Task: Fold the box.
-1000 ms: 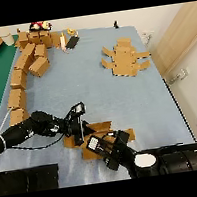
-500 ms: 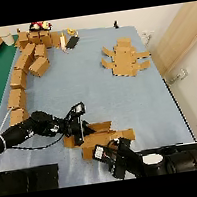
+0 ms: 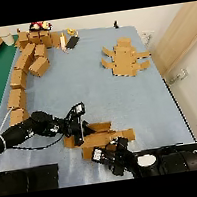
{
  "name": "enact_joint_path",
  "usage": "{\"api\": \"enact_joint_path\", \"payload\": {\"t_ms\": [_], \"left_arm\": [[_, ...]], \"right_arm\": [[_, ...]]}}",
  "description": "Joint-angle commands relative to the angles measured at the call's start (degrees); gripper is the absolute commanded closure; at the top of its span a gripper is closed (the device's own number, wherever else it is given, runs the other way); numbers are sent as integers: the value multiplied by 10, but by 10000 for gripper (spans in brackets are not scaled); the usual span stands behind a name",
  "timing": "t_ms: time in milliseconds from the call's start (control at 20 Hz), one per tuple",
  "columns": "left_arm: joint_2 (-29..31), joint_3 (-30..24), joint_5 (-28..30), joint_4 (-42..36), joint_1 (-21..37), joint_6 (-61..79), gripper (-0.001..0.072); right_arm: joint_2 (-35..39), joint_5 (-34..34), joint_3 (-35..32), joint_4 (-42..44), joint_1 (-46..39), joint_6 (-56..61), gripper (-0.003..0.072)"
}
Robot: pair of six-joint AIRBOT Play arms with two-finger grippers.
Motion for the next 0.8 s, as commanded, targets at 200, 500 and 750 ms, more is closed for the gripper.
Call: {"api": "enact_joint_path", "payload": {"t_ms": [200,500,750], "left_arm": [[0,0,1,0,0,0,698],[0,0,1,0,0,0,698],[0,0,1,0,0,0,698]], "right_arm": [[-5,-27,9,-72,-3,80,-24],[66,-82,10,-103,-4,98,-24],[101,-80,-9,-103,-7,71,-25]]}}
